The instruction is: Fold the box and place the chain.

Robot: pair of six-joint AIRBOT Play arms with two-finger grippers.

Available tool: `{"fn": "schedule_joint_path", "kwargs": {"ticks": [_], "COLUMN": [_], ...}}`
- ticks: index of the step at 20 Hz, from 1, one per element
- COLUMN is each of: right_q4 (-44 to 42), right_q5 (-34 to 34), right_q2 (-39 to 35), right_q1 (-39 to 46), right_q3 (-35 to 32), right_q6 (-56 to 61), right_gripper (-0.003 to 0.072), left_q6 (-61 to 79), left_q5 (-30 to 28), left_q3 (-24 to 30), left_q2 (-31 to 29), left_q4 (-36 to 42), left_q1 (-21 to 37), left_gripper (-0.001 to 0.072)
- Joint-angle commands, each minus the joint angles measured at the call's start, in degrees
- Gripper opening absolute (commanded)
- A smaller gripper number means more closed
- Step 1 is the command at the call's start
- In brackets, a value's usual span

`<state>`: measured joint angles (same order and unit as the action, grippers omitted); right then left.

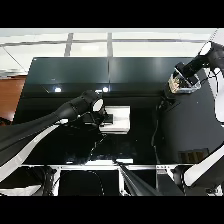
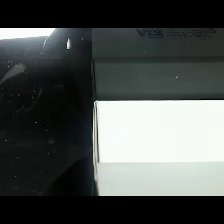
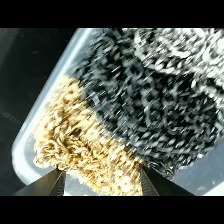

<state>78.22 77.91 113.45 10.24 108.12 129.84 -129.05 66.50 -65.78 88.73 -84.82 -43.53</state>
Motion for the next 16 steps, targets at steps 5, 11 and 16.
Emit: {"fn": "schedule_joint_path", "kwargs": {"ticks": [5, 11, 16], "right_q4": [-0.2, -0.2, -0.17], "right_q5": [1.44, 1.51, 1.81], "right_q2": [0.7, -7.58, -18.34], "right_q1": [-0.2, 0.57, 1.18], "right_q3": [0.09, 0.09, 0.09], "right_q6": [-7.5, -19.15, -26.77], "right_gripper": [0.0012, 0.0011, 0.0011], "left_q6": [0.02, 0.02, 0.02], "left_q5": [0.0, 0.0, 0.0], "left_q3": [-0.02, -0.02, -0.02], "left_q2": [0.0, 0.0, 0.0], "left_q4": [0.0, -0.02, -0.02], "left_q1": [0.04, 0.04, 0.04], "left_gripper": [0.0023, 0.0023, 0.0022]}}
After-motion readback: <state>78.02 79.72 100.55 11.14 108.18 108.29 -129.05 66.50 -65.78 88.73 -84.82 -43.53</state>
